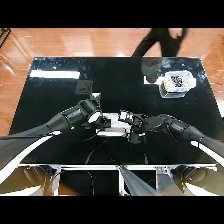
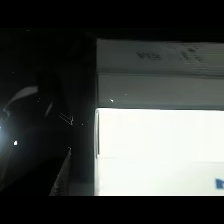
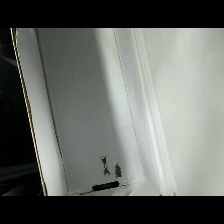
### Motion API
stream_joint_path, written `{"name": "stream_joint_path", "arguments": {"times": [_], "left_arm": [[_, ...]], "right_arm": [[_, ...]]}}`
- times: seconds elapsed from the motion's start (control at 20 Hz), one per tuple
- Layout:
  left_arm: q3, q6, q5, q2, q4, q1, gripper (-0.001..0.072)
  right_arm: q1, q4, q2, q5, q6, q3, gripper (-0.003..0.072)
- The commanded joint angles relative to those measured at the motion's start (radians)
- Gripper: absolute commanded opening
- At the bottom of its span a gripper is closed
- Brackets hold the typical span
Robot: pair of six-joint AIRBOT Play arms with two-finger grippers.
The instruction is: Fold the box and place the chain.
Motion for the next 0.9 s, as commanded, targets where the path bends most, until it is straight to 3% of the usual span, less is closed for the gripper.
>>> {"name": "stream_joint_path", "arguments": {"times": [0.0,0.05,0.15,0.3,0.35,0.4,0.45,0.6,0.65,0.7,0.85], "left_arm": [[-0.001,0.000,-0.014,0.000,0.015,0.001,0.0474],[-0.001,0.000,-0.014,-0.003,0.015,0.001,0.0458],[-0.001,0.001,-0.014,-0.012,0.015,0.001,0.0352],[-0.001,0.001,-0.010,-0.027,-0.001,0.000,0.0349],[-0.001,0.001,-0.011,-0.031,-0.001,0.000,0.0274],[-0.001,0.002,-0.010,-0.033,-0.001,0.000,0.0110],[-0.001,0.008,-0.006,-0.034,-0.001,0.001,0.0029],[0.000,0.048,0.009,-0.034,-0.021,0.000,0.0028],[0.000,0.051,0.005,-0.034,-0.024,0.000,0.0028],[0.000,0.051,0.002,-0.034,-0.024,0.000,0.0028],[0.000,0.051,0.000,-0.034,-0.024,0.001,0.0028]], "right_arm": [[0.002,0.000,0.000,0.002,0.000,0.000,0.0249],[0.002,0.000,-0.001,0.001,0.000,0.000,0.0250],[0.002,0.000,-0.001,0.002,0.000,0.000,0.0250],[0.002,0.000,-0.001,0.002,0.000,0.000,0.0249],[0.002,0.000,-0.001,0.001,0.000,0.000,0.0250],[0.002,0.000,-0.001,0.001,0.003,0.000,0.0250],[0.002,0.000,-0.001,0.001,0.008,0.000,0.0250],[0.002,0.000,0.000,-0.002,0.011,0.000,0.0253],[0.002,-0.001,0.001,-0.002,0.014,0.000,0.0380],[0.000,-0.007,0.008,0.005,0.057,0.000,0.0690],[-0.009,-0.160,0.068,-0.037,0.187,0.003,0.0710]]}}
